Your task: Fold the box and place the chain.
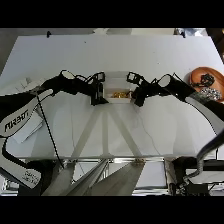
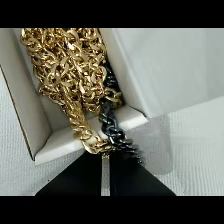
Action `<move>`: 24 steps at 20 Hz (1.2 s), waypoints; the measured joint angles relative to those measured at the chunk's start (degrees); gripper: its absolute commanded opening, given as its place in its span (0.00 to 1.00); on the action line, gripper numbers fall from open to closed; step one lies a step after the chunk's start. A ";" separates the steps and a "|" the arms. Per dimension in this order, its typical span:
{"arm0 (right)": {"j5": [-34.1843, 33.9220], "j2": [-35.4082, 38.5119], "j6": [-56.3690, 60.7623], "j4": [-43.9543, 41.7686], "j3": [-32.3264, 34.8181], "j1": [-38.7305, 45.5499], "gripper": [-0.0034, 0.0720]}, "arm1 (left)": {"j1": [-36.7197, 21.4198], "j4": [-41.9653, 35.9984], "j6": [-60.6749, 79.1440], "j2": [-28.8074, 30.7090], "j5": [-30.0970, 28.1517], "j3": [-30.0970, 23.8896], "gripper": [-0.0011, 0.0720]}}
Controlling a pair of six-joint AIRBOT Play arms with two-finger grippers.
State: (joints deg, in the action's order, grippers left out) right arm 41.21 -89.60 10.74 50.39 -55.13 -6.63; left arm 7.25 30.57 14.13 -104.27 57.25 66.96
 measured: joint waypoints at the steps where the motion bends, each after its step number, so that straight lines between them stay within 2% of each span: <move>1: 0.15 0.07 0.59 0.39 0.00 -0.04 0.06 | 0.00 -0.02 -0.02 0.00 0.00 0.00 0.39; 5: 1.62 2.75 2.01 2.01 0.09 -0.15 0.06 | 0.00 -0.07 -0.15 0.00 0.00 0.00 0.39; 10: 1.68 11.08 2.78 1.84 0.09 -0.13 0.06 | 0.00 -0.07 -0.15 0.00 0.00 0.00 0.39; 16: 2.03 18.27 1.29 -7.23 0.09 -0.26 0.06 | 0.00 -0.07 -0.13 0.00 0.00 0.00 0.39; 20: 2.40 19.21 -2.32 -14.10 0.09 -1.57 0.06 | 0.00 -0.07 -0.13 0.00 0.00 0.00 0.39; 24: 0.28 17.64 -4.39 -16.63 0.09 -2.78 0.07 | 0.00 -0.07 -0.11 0.00 0.00 0.00 0.39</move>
State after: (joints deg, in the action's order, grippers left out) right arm 41.50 -71.96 6.35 33.76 -55.05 -9.41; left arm 7.25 30.50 14.02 -104.27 57.25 66.96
